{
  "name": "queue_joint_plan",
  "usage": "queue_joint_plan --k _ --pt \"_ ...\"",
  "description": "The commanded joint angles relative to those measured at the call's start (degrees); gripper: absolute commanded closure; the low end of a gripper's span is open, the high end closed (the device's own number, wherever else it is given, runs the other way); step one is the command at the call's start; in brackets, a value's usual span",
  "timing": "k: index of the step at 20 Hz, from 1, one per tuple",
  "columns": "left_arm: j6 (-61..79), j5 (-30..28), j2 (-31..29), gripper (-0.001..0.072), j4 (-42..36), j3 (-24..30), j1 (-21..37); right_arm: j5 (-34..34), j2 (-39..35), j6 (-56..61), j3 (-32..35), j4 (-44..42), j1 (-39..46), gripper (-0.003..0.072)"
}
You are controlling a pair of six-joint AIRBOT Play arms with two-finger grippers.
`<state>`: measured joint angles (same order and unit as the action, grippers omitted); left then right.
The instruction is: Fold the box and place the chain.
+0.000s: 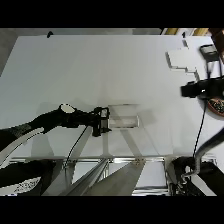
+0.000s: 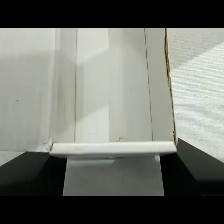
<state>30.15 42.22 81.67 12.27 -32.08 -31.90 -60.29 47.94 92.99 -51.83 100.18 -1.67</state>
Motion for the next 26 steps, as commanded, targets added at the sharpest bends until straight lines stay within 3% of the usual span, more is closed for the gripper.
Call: queue_joint_plan --k 1,7,12,14,26 --pt "0.0 0.0 0.0 0.064 0.0 0.0 0.0 8.1 3.2 2.8 -0.4 1.4 18.0 0.0511" --pt "0.0 0.0 0.0 0.064 0.0 0.0 0.0 14.8 12.5 3.0 -0.4 1.4 27.2 0.0509" --pt "0.0 0.0 0.0 0.064 0.0 0.0 0.0 13.3 22.6 1.2 -0.4 -0.9 35.3 0.0504" --pt "0.0 0.0 0.0 0.064 0.0 0.0 0.0 13.7 25.5 -0.5 -0.4 -2.0 36.2 0.0445" --pt "0.0 0.0 0.0 0.064 0.0 0.0 0.0 14.6 29.0 -0.5 -0.4 -2.6 39.5 0.0444"
